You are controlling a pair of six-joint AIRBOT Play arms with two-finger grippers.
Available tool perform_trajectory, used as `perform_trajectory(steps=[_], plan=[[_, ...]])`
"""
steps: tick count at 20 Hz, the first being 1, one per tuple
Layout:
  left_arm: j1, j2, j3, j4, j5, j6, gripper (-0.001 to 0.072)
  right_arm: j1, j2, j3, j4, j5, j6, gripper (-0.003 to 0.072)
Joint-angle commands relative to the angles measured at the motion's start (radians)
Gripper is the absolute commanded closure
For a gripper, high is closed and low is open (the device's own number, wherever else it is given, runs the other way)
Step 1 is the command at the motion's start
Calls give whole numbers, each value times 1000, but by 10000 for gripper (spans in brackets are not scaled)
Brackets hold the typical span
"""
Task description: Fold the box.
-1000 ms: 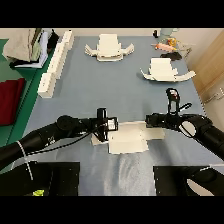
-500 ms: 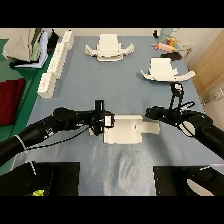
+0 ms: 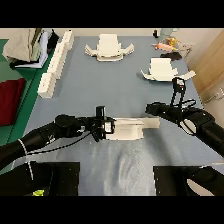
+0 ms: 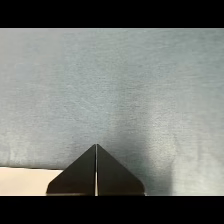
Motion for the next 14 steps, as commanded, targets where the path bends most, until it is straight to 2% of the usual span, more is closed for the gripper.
perform_trajectory(steps=[1, 7, 10, 11, 14], plan=[[-30, -1, -36, -60, 26, 7, 700, 0, 0, 2, -3, 0, 2, 682], [-25, -1, -33, -76, 55, -4, 695, 0, 0, 2, -2, 3, 2, 682], [16, -1, 24, -74, 65, -174, 695, 0, 0, 2, -2, 8, 2, 682], [46, -1, 44, -60, 37, -212, 695, 0, 0, 2, -3, 8, 2, 682], [142, -7, 74, 82, -156, -359, 694, 0, 0, 2, -3, 11, 2, 682]])
